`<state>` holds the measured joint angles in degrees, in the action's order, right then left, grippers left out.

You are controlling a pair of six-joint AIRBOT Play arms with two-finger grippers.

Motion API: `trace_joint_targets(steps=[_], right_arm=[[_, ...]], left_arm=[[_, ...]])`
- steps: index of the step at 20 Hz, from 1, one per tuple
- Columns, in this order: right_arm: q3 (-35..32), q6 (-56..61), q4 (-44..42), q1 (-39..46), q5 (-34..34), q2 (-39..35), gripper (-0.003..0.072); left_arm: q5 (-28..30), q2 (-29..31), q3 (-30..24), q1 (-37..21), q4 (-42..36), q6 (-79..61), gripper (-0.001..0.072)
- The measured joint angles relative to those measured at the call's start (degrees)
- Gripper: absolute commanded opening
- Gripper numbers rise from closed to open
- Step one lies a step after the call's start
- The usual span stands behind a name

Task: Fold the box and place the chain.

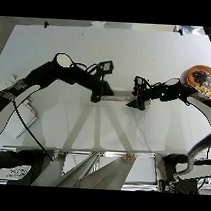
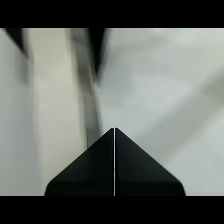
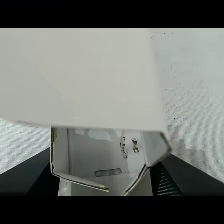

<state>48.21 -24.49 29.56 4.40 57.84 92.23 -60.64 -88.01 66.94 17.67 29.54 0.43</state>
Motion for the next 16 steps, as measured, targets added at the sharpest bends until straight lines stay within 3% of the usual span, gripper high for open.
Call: trace_joint_targets(steps=[4,7,16], right_arm=[[0.0,0.0,0.0,0.0,-0.02,0.0,0.0398],[0.0,0.0,0.0,0.0,-0.02,0.0,0.0398],[0.0,-0.09,0.17,-0.02,0.33,0.02,0.0398]], left_arm=[[17.05,-2.45,-0.02,0.68,-6.75,4.33,0.001],[23.65,-5.42,-0.02,0.92,-8.07,10.91,0.001],[22.08,-10.32,0.02,2.47,1.36,23.76,0.0008]])
